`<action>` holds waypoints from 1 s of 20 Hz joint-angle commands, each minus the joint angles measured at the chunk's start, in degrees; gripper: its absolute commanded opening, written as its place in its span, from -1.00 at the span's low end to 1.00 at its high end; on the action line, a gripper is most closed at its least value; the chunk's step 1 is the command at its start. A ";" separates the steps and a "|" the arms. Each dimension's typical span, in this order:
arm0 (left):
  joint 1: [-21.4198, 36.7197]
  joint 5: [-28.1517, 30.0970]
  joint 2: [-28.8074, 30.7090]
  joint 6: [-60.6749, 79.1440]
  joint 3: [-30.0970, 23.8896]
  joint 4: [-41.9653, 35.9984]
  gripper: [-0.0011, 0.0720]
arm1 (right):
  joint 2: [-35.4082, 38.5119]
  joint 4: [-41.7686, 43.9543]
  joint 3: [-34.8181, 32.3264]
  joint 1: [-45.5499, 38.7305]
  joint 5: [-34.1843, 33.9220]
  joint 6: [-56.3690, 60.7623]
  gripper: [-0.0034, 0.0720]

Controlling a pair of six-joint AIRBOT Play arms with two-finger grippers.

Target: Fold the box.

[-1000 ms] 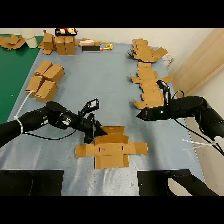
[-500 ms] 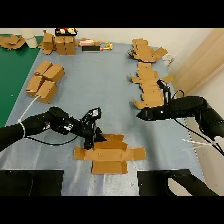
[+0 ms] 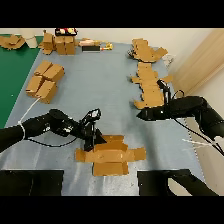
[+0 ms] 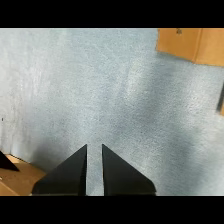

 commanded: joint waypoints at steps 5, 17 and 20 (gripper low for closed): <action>-0.02 -3.19 0.22 -1.60 -0.22 1.53 -0.93 | 0.04 0.00 0.07 0.00 0.04 -0.04 -0.54; 0.00 -3.19 0.17 -3.45 -0.22 2.05 -0.93 | 0.04 -0.02 0.07 0.00 -0.02 -1.66 -0.54; 0.00 -3.26 0.15 -4.90 -0.22 2.12 -0.93 | 0.04 -0.02 0.07 0.00 -0.04 -3.23 -0.54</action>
